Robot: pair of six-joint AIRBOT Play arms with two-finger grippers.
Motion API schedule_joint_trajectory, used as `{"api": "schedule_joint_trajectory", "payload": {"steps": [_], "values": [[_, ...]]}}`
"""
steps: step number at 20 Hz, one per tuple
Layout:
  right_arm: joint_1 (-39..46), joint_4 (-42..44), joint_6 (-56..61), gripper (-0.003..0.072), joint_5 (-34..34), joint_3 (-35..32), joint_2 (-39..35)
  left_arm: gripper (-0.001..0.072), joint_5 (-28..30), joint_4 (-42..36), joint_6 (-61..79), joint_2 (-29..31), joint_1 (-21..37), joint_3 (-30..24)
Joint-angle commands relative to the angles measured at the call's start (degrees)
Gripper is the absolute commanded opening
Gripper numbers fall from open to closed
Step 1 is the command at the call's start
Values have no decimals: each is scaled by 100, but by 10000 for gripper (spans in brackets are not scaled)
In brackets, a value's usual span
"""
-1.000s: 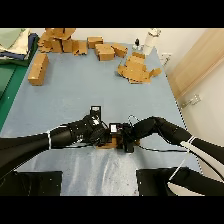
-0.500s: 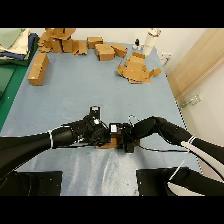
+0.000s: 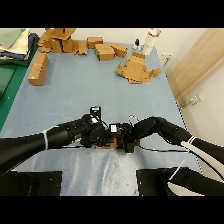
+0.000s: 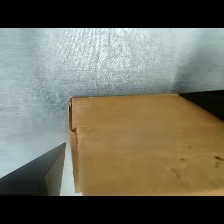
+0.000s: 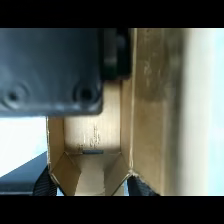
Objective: Fold the box.
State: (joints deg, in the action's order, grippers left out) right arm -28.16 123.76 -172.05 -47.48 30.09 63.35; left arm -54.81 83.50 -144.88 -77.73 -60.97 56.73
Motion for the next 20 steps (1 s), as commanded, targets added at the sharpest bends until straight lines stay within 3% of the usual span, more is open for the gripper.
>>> {"api": "schedule_joint_trajectory", "payload": {"steps": [1,8,9,10,11,15,17,20], "values": [[-7,7,13,458,4,-4,2,545,-361,92,0,343,151,-2],[-7,7,13,458,4,-4,2,516,-1460,678,72,1207,470,-2],[-7,7,13,458,4,-4,2,385,-1637,697,168,1259,509,-2],[-7,7,13,458,4,-4,2,46,-1770,695,313,1316,542,-2],[-7,7,13,458,4,-4,2,12,-1847,697,531,1357,549,-2],[-7,7,13,458,4,-4,2,9,-2361,584,1803,1405,686,-168],[-7,7,13,458,4,-4,2,9,-2267,-553,3377,1403,1252,-664],[-7,7,13,458,4,-4,2,9,-2214,-3233,7342,1403,2736,-1606]]}}
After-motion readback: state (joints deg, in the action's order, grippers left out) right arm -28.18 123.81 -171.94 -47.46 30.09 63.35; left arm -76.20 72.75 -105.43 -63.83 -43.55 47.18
